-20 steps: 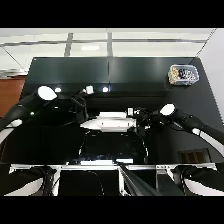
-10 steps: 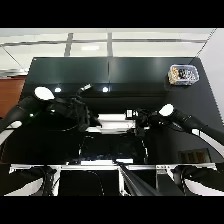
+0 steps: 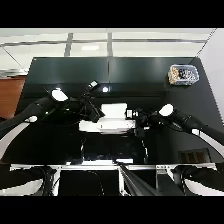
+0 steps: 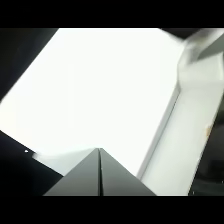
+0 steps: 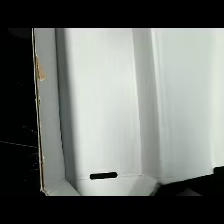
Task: Fold the box and place the chain.
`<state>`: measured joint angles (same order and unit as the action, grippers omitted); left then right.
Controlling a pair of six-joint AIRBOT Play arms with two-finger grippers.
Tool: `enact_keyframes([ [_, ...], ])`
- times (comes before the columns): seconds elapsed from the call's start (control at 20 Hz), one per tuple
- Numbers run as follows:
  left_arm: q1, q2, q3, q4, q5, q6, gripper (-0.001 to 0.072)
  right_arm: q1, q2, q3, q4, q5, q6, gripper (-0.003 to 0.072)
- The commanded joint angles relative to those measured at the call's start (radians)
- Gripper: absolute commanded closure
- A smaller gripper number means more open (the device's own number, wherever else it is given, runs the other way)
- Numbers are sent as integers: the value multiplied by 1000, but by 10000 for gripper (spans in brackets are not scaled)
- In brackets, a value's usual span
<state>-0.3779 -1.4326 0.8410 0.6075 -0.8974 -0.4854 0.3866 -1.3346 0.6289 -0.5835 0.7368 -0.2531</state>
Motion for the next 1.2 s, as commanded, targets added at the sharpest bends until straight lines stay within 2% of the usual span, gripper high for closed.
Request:
enact_keyframes([
  [0.0,-1,-54,9,67,-42,-46,683,1,0,-1,-1,-1,2,200],
  [0.15,47,-19,49,69,-62,-54,685,1,0,-1,0,-1,2,200],
  [0.3,132,114,58,70,-117,-73,685,1,0,-1,-1,-1,2,200],
  [0.4,184,219,2,69,-133,-69,684,1,0,-1,-1,-1,2,200],
  [0.5,220,307,-112,20,-134,33,683,1,0,-1,-1,-1,2,200],
  [0.55,225,332,-169,-29,-152,156,680,1,0,-1,-1,-1,2,200],
  [0.65,208,333,-232,-29,-258,494,676,1,0,-1,0,-1,2,200],
  [0.7,186,328,-246,13,-262,650,451,1,0,-1,-1,-1,2,200],
  [0.75,158,323,-249,54,-223,700,116,1,0,-1,0,-1,2,200],
  [0.85,90,304,-248,143,-72,690,10,1,0,-1,-1,-1,2,200],
  [0.95,25,270,-241,214,18,691,10,1,0,-1,-1,-1,2,200],
  [1.15,-14,211,-239,130,57,690,10,1,0,-1,-1,-1,2,200],
])
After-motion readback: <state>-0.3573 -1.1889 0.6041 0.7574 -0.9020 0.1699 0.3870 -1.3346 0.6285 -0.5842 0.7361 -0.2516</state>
